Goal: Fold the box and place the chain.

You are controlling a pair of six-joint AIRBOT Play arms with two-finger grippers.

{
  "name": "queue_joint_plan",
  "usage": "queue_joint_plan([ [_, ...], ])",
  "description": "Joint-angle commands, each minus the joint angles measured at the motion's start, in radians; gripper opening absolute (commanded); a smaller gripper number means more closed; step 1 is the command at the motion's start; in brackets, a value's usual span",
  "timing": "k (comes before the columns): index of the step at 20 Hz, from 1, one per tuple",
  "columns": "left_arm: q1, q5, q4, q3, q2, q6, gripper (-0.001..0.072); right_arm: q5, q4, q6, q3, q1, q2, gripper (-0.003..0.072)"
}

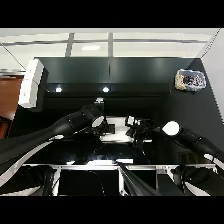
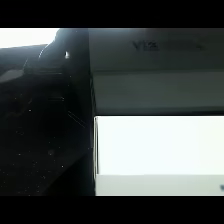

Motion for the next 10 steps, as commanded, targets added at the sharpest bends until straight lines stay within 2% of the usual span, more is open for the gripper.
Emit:
queue_joint_plan([
  [1,0.000,-0.002,0.003,0.001,0.000,0.000,0.0026,0.113,-0.113,0.216,0.023,-0.038,0.028,0.0003],
  [5,0.003,-0.002,0.003,0.001,0.000,0.000,0.0026,0.513,-0.352,0.589,0.163,-0.230,0.115,0.0005],
  [6,0.003,-0.002,0.003,0.001,0.000,0.000,0.0026,0.568,-0.384,0.648,0.191,-0.301,0.145,0.0005],
  [10,0.003,-0.002,0.003,0.001,0.000,0.000,0.0025,0.536,-0.445,0.914,0.195,-0.679,0.208,0.0008],
])
